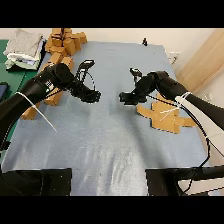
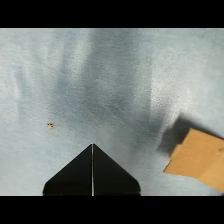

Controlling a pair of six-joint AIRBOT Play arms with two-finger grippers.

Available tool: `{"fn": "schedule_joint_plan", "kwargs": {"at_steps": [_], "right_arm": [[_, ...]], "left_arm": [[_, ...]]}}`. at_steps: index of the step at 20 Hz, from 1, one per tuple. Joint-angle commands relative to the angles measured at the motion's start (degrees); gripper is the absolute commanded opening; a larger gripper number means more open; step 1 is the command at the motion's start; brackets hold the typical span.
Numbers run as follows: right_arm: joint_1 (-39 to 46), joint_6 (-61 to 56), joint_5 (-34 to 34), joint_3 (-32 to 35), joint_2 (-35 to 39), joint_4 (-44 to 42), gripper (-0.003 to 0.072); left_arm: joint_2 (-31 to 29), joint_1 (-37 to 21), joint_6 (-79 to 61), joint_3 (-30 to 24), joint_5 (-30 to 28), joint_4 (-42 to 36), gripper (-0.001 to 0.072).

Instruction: Fold the box.

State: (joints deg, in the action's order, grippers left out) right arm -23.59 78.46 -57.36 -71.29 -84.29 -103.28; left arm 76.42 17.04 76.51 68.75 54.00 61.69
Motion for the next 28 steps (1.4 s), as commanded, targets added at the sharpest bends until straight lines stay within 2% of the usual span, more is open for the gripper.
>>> {"fn": "schedule_joint_plan", "kwargs": {"at_steps": [1,3,5,6,7,8,10,11,12,13,14,15,18,22,24,28], "right_arm": [[-0.07,-0.76,1.84,-0.04,-0.04,-1.73,0.0006],[-0.02,-3.52,2.08,-0.17,-0.02,-2.51,0.0006],[2.14,-4.02,-0.61,-2.62,0.02,-0.98,0.0006],[4.46,-4.02,-4.26,-5.03,0.13,1.01,0.0008],[7.32,-4.13,-9.05,-7.58,0.22,3.89,0.0045],[10.88,-5.01,-14.97,-10.29,0.22,7.93,0.0115],[18.45,-5.49,-24.50,-12.81,0.22,16.39,0.0142],[22.86,-5.44,-28.00,-12.61,0.17,20.04,0.0413],[26.95,-5.38,-29.86,-11.82,0.09,22.95,0.0606],[31.21,-5.03,-30.60,-10.45,0.09,24.44,0.0608],[35.30,-4.31,-30.86,-8.98,0.09,24.37,0.0608],[38.73,-2.73,-30.45,-7.56,0.09,23.63,0.0608],[46.82,5.60,-26.27,-3.52,-0.07,21.49,0.0592],[53.35,18.12,-23.76,-2.99,-2.47,11.28,0.0579],[55.12,18.21,-22.40,-3.04,-3.23,13.70,0.0579],[58.75,19.78,-22.43,-3.02,-6.32,10.73,0.0578]], "left_arm": [[0.02,0.04,0.00,0.04,-0.74,0.02,0.0011],[0.02,0.04,0.00,0.04,-3.13,0.00,0.0011],[0.02,0.13,0.00,0.04,-4.15,-0.24,0.0011],[0.02,0.15,0.00,0.04,-4.44,-0.70,0.0011],[0.02,0.13,0.00,0.04,-4.42,-1.27,0.0012],[0.02,0.15,0.00,0.04,-4.26,-1.51,0.0013],[0.02,0.15,0.00,0.04,-3.41,-1.51,0.0014],[0.02,0.15,0.00,0.04,-3.15,-1.57,0.0014],[0.02,0.13,-0.02,0.04,-2.97,-1.86,0.0021],[0.02,0.15,-0.04,0.04,-2.78,-1.99,0.0247],[0.02,0.13,-0.04,0.04,-2.80,-2.64,0.0554],[0.02,0.13,-0.15,0.04,-2.89,-3.48,0.0591],[0.02,0.13,-0.20,0.04,-2.38,-5.25,0.0591],[0.02,0.13,-0.20,0.04,-0.11,-8.46,0.0591],[0.02,0.09,-0.20,0.04,1.84,-11.43,0.0592],[0.02,0.09,-0.17,0.04,2.51,-15.41,0.0591]]}}
